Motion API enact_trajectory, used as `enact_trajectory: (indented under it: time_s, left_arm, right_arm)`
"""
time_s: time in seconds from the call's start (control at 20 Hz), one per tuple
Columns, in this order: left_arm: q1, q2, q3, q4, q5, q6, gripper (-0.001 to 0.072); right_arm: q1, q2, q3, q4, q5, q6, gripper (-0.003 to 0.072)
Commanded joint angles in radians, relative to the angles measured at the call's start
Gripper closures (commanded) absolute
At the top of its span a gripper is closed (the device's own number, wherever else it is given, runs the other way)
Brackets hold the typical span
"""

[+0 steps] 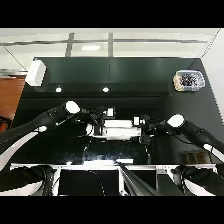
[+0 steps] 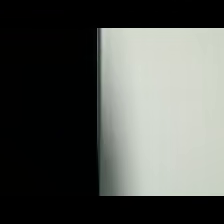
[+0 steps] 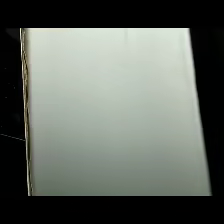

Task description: Fold the box and place the chain.

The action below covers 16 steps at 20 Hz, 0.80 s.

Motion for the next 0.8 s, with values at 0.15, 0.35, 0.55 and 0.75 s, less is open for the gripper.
enact_trajectory:
  time_s: [0.15, 0.35, 0.55, 0.75]
  left_arm:
    - [0.000, 0.000, 0.000, 0.000, 0.001, 0.001, 0.0683]
    - [0.000, 0.000, 0.000, 0.000, 0.001, 0.001, 0.0683]
    - [0.000, 0.000, 0.000, 0.000, 0.001, -0.003, 0.0682]
    - [0.000, 0.000, 0.000, 0.000, 0.001, -0.003, 0.0682]
  right_arm:
    - [0.002, -0.024, 0.000, 0.009, -0.013, -0.024, -0.0026]
    - [0.002, -0.024, 0.000, 0.010, -0.018, -0.022, -0.0026]
    - [0.002, -0.024, 0.000, 0.010, -0.018, -0.022, -0.0026]
    - [0.002, -0.024, 0.000, 0.010, -0.018, -0.022, 0.0074]
